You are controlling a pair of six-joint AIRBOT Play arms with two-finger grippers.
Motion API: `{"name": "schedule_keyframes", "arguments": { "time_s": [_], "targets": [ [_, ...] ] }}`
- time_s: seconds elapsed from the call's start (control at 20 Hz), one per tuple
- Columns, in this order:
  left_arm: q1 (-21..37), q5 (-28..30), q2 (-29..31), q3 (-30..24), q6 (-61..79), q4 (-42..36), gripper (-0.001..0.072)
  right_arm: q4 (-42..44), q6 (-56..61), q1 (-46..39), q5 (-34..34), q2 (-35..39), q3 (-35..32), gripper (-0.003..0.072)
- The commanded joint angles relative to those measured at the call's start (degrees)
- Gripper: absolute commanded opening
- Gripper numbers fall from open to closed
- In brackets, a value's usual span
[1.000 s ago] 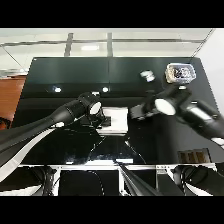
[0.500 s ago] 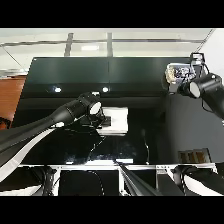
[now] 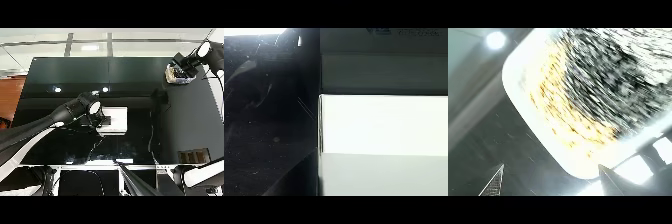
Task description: Fold the box and place the chain.
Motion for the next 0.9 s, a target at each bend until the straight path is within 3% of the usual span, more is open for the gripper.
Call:
{"name": "schedule_keyframes", "arguments": {
  "time_s": [0.0, 0.05, 0.1, 0.45, 0.55, 0.85],
  "targets": [
    [0.1, -0.2, 0.0, 0.0, 0.0, 0.0, 0.0028, 6.4, 3.2, -2.2, 2.5, -7.2, 8.2, 0.071],
    [0.1, -0.2, 0.0, 0.0, 0.0, 0.0, 0.0027, 6.3, 3.1, -2.5, 2.6, -7.8, 8.3, 0.0627],
    [0.1, -0.2, 0.0, 0.0, 0.0, 0.0, 0.0027, 6.3, 3.1, -2.6, 2.9, -8.3, 8.3, 0.06],
    [0.1, -0.2, 0.0, 0.0, 0.0, 0.0, 0.0027, 6.3, 3.1, -3.1, 1.1, -10.1, 8.3, 0.0599],
    [0.1, -0.2, 0.0, 0.0, 0.0, 0.0, 0.0027, 6.4, 3.1, -3.1, 1.1, -10.8, 8.3, 0.0538],
    [0.1, -0.2, 0.0, 0.0, 0.0, 0.0, 0.0027, 6.9, 3.1, -3.1, 0.3, -12.6, 8.3, 0.0538]
  ]
}}
